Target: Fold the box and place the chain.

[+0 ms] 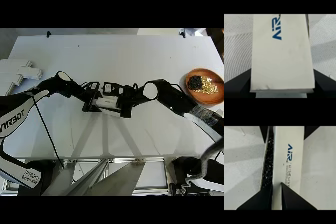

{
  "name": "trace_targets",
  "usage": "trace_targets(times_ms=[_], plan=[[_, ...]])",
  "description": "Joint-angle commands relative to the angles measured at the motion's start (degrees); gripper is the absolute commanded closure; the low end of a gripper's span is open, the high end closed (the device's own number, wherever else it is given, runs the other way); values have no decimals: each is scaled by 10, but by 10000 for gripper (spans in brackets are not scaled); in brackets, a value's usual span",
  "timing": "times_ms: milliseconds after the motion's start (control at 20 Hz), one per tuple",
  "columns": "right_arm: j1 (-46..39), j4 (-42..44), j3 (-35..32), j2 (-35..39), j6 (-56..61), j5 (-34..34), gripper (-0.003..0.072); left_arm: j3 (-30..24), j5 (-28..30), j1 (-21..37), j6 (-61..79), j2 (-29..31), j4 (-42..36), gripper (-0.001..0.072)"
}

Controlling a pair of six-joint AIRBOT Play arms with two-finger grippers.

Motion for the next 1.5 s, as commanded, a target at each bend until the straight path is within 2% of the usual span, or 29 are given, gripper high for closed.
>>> trace_targets(times_ms=[0, 100, 450, 750, 800, 900, 1100, 1450], plan=[[14, 0, 0, -4, 0, 23, 494, 0, -1, 0, 0, 0, 1, 315], [16, 2, 0, -4, 0, 19, 364, 0, -1, 0, 0, 0, 1, 315], [16, -3, 0, 35, 0, -23, 344, 0, -1, 0, 0, 0, 1, 315], [15, -3, 0, 58, 30, -24, 350, 0, -1, 0, 0, 0, 1, 315], [15, 2, 0, 58, 31, -26, 400, 0, -1, 0, 0, 0, 1, 315], [15, 39, 0, 58, 71, -36, 669, 0, -1, 0, 0, 0, 1, 315], [-20, 163, -1, 53, 233, -59, 670, 0, -1, 0, 0, 0, 1, 315], [-30, 250, -34, 4, 342, -87, 672, 0, -1, 0, 0, 0, 1, 315]])
